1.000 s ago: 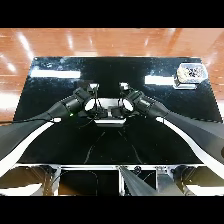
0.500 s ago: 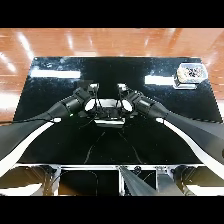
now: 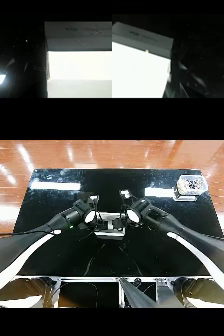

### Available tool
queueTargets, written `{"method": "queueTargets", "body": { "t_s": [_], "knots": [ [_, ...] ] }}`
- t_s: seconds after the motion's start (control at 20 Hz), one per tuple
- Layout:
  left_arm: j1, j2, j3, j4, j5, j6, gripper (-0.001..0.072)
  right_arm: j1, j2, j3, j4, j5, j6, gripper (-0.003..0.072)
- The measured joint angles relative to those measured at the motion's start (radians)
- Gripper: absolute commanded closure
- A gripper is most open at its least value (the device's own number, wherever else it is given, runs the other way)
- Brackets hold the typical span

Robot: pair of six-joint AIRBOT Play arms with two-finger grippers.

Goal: Fold the box and place the chain.

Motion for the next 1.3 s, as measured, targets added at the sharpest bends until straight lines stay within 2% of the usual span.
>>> {"method": "queueTargets", "body": {
  "t_s": [0.25,0.4,0.45,0.55,0.65,0.8,0.95,1.15,1.3],
  "knots": [
    [0.0,0.0,0.0,0.0,-0.002,0.0,0.0689,0.054,0.217,-0.011,-0.138,0.144,-0.02,0.0194],
    [0.0,0.0,0.0,0.0,-0.003,0.0,0.0689,0.035,0.344,-0.015,-0.319,0.228,0.001,0.018],
    [0.0,0.0,0.0,0.0,-0.005,0.0,0.0689,0.005,0.368,-0.016,-0.378,0.24,0.005,0.0051],
    [0.0,0.0,0.0,0.0,-0.005,0.0,0.0689,-0.114,0.399,-0.021,-0.463,0.211,0.007,0.0032],
    [0.0,0.0,0.0,0.0,-0.005,0.0,0.0689,-0.279,0.405,-0.026,-0.459,0.111,-0.008,0.0032],
    [0.0,0.0,0.0,0.0,-0.005,0.0,0.0689,-0.547,0.354,-0.027,-0.348,-0.064,-0.064,0.0033],
    [0.0,0.0,0.0,0.0,-0.005,0.0,0.0688,-0.763,0.219,0.023,-0.249,-0.185,-0.113,0.0033],
    [0.0,0.0,0.0,0.0,0.002,0.0,0.0689,-0.923,-0.038,0.196,-0.134,-0.232,-0.162,0.0034],
    [0.0,0.0,0.0,0.0,0.009,0.0,0.0689,-0.977,-0.232,0.378,-0.063,-0.206,-0.177,0.0034]
  ]
}}
